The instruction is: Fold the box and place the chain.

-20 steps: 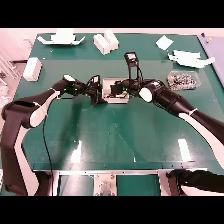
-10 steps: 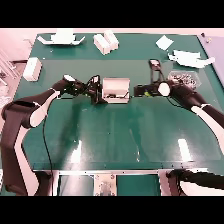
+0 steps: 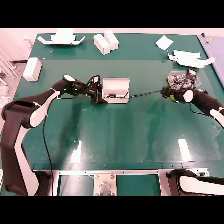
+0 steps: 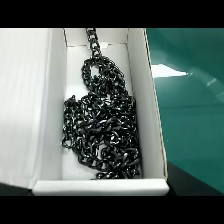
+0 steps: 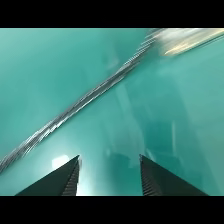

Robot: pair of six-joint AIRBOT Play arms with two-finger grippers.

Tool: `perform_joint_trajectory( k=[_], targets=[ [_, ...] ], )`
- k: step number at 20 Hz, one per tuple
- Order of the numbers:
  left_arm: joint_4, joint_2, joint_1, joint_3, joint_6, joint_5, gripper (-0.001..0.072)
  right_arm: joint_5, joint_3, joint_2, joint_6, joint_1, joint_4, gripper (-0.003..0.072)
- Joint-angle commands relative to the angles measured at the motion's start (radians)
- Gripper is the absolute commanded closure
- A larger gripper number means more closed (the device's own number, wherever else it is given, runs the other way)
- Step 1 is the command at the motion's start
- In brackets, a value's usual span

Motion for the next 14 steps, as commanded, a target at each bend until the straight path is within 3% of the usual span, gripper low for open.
perform_joint_trajectory(
  k=[1, 8, 14],
  targets=[
    [0.0, 0.0, 0.0, 0.001, 0.0, 0.0, 0.0318, -0.166, -0.019, -0.008, 0.079, -0.083, 0.011, 0.016],
    [0.0, 0.0, 0.0, 0.001, 0.0, 0.0, 0.0319, -0.39, -0.016, -0.151, 0.18, -0.071, 0.119, 0.0181],
    [0.0, 0.001, 0.0, 0.001, 0.0, 0.0, 0.0319, -0.402, 0.102, -0.258, 0.206, 0.001, 0.124, 0.0196]
  ],
)
